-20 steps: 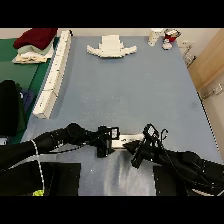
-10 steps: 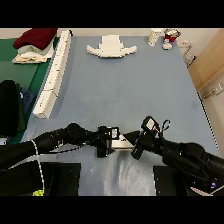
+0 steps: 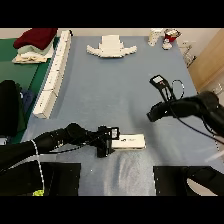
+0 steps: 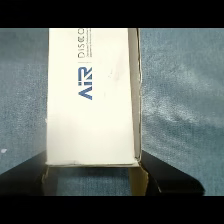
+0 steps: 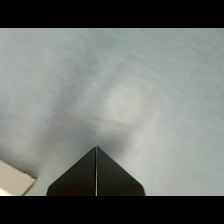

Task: Fold the box.

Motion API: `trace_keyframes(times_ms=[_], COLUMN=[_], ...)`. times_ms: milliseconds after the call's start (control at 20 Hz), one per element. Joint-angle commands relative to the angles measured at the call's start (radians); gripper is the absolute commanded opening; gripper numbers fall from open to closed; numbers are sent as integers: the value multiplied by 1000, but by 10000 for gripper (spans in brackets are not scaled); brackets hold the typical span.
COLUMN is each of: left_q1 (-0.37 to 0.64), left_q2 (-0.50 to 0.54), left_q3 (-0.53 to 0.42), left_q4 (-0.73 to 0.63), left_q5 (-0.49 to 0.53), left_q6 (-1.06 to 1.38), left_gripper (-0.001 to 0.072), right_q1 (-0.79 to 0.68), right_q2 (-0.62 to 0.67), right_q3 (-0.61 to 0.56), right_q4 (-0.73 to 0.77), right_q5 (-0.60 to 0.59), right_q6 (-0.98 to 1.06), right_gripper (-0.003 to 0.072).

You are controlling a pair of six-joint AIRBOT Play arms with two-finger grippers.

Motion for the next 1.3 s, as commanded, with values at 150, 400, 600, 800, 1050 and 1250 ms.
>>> trace_keyframes(times_ms=[150, 400, 600, 800, 1050, 1250], left_q1=[0, 0, 0, 0, 2, 51], left_q2=[0, 0, 0, 0, 29, 126], left_q3=[1, 1, 1, 1, 2, 2], left_q4=[0, 0, 0, 0, 1, 0], left_q5=[0, 0, 0, 1, 49, 324], left_q6=[0, 0, 0, 0, -54, -266], left_gripper=[416, 416, 416, 416, 416, 416], right_q1=[-167, -166, -166, -166, -166, -166], right_q2=[-277, -332, -332, -332, -332, -332], right_q3=[213, 251, 251, 251, 251, 251], right_q4=[-13, -9, -10, -10, -10, -10], right_q5=[-186, -204, -206, -206, -206, -206], right_q6=[113, 127, 126, 126, 126, 126], right_gripper=[2, 3, 2, 2, 3, 2])
